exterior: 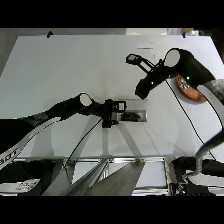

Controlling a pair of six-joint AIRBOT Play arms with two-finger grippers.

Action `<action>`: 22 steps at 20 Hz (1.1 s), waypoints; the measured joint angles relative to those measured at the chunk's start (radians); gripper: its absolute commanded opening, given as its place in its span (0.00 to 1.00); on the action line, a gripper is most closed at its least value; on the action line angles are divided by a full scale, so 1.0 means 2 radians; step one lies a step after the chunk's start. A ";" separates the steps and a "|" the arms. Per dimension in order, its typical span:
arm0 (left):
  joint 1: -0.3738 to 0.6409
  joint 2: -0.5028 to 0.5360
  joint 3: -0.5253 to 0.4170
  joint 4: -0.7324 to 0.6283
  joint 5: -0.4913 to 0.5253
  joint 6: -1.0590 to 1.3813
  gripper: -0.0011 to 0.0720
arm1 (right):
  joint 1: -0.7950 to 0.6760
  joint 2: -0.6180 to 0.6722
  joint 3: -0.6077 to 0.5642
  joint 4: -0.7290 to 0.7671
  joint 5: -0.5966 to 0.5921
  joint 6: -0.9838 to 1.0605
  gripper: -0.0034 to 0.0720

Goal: Fold the box and place the chain.

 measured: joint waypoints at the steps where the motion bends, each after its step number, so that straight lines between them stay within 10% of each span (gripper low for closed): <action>1: 0.000 0.000 0.000 0.000 0.000 0.000 0.10 | 0.006 0.007 -0.010 0.010 -0.005 -0.017 0.07; 12: 0.000 0.000 0.000 0.000 0.000 0.000 0.10 | 0.040 0.109 -0.174 0.054 -0.064 -0.145 0.23; 22: 0.000 0.000 0.000 0.000 0.000 0.000 0.10 | 0.058 0.129 -0.209 0.086 -0.078 -0.197 0.32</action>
